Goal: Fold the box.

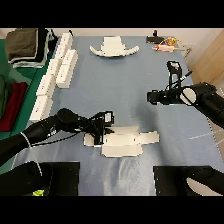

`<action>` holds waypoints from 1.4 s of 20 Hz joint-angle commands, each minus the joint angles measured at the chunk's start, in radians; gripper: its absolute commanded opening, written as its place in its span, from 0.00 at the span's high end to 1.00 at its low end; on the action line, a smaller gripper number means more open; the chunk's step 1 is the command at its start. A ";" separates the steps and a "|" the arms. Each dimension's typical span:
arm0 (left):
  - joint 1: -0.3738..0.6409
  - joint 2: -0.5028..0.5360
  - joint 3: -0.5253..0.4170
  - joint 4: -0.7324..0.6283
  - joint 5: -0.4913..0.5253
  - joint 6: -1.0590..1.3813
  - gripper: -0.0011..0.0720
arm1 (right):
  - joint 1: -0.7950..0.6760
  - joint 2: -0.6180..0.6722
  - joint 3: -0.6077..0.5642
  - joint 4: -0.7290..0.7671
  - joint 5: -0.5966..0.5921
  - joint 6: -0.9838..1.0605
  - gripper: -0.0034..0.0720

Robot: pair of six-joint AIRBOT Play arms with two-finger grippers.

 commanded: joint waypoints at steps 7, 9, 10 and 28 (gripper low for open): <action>0.001 -0.041 0.006 -0.003 -0.042 -0.004 0.96 | 0.000 0.000 0.001 0.000 0.001 0.000 0.47; 0.001 -0.043 0.006 -0.003 -0.039 -0.004 0.96 | 0.000 0.000 0.001 0.000 0.001 0.000 0.47; 0.001 -0.043 0.006 -0.003 -0.035 -0.004 0.96 | 0.000 0.000 0.001 0.000 0.005 0.000 0.47; 0.001 -0.043 0.006 -0.003 -0.005 -0.003 0.96 | 0.261 0.227 -0.024 0.184 0.636 -0.248 0.95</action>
